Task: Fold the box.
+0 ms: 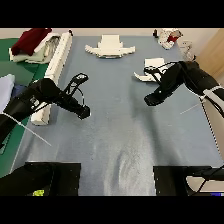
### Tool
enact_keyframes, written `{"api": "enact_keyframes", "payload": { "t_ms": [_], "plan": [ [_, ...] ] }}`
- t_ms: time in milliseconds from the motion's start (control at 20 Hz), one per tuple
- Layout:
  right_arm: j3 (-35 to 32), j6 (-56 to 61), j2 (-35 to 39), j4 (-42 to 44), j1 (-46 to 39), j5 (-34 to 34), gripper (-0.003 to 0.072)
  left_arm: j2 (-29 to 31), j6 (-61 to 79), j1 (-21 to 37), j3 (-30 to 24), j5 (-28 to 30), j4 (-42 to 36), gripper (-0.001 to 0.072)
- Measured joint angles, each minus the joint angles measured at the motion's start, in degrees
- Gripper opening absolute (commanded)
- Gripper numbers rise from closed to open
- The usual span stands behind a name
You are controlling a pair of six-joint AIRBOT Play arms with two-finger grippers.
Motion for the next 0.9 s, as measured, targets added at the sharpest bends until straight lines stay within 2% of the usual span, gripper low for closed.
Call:
{"api": "enact_keyframes", "payload": {
  "t_ms": [600,900],
  "plan": [
    [0.0,0.0,0.0,0.0,0.0,0.9,0.0008,0.0,0.0,0.0,0.0,0.0,0.0,0.0646],
    [0.0,3.1,0.0,5.0,0.0,4.3,0.0008,0.0,0.0,0.0,0.0,0.9,-0.1,0.0646]
  ]
}}
